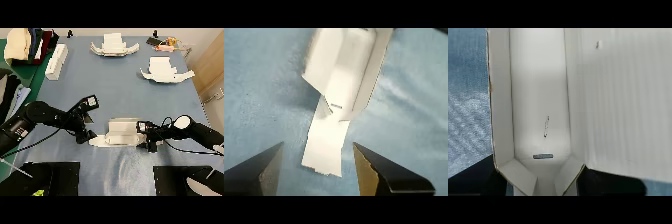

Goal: Fold the box.

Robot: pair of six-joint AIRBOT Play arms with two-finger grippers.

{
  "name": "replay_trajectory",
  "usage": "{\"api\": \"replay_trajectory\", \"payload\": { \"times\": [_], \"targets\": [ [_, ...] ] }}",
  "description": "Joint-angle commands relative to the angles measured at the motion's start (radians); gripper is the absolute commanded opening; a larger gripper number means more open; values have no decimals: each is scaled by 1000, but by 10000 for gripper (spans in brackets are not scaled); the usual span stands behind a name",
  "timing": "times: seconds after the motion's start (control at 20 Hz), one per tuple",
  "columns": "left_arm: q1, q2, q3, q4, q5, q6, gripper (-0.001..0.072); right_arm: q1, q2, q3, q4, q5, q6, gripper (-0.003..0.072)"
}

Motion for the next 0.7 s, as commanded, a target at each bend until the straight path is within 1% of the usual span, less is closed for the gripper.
{"api": "replay_trajectory", "payload": {
  "times": [0.0,0.15,0.2,0.3,0.35,0.55,0.6,0.65],
  "targets": [
    [-6,-53,-90,-90,72,238,658,0,0,1,0,0,0,512],
    [-9,-124,-128,-270,132,430,677,0,0,1,0,0,0,512],
    [-9,-146,-127,-296,150,466,677,0,0,1,0,0,0,513],
    [-9,-187,-127,-304,179,518,676,0,0,1,0,0,0,512],
    [-10,-206,-127,-304,179,550,675,0,0,1,0,0,0,512],
    [-56,-251,-127,-315,196,637,664,0,0,1,0,0,0,512],
    [-65,-262,-127,-328,208,639,580,0,0,1,0,0,0,512],
    [-72,-272,-127,-336,220,642,466,0,0,1,0,0,0,513]
  ]
}}
